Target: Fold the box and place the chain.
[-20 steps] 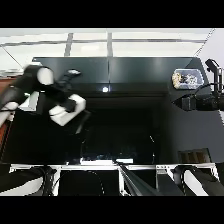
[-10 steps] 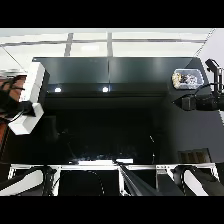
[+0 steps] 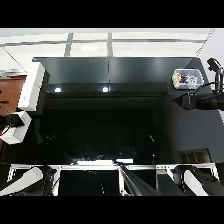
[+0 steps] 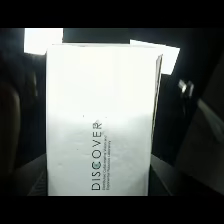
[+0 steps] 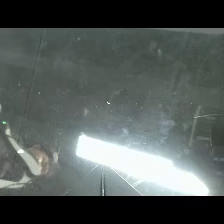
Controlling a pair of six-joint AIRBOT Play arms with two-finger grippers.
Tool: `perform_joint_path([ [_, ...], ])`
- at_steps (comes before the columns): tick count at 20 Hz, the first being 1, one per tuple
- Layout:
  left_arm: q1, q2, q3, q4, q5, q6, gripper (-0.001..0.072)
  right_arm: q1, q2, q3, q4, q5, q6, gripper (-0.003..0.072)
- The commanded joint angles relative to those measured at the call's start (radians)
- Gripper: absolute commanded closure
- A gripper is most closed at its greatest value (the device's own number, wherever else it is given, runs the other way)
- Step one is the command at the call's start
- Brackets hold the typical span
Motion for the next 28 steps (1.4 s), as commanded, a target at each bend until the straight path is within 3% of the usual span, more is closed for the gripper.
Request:
perform_joint_path([
  [1,0.022,0.004,-0.013,-0.068,0.181,0.095,0.0307,0.0,-0.001,0.001,0.0,-0.011,0.043,0.0667],
  [7,0.021,-0.027,-0.013,-0.201,0.187,0.206,0.0307,0.0,-0.001,0.001,0.0,-0.024,0.069,0.0667],
  [16,-0.016,-0.028,-0.013,-0.183,0.112,0.155,0.0307,0.0,-0.001,0.001,0.0,-0.034,0.08,0.0667],
  [24,-0.105,-0.031,-0.013,-0.039,0.256,0.077,0.0305,0.0,-0.001,0.001,0.0,-0.038,0.08,0.0667],
  [25,-0.105,-0.032,-0.013,-0.043,0.262,0.077,0.027,0.0,-0.001,0.001,0.0,-0.039,0.08,0.0667],
  [26,-0.105,-0.032,-0.013,-0.057,0.269,0.077,0.003,0.0,-0.001,0.001,0.0,-0.038,0.08,0.0667],
  [28,-0.108,-0.029,0.008,-0.055,0.25,0.074,-0.0011,0.0,-0.001,0.001,0.002,-0.037,0.08,0.0667],
])
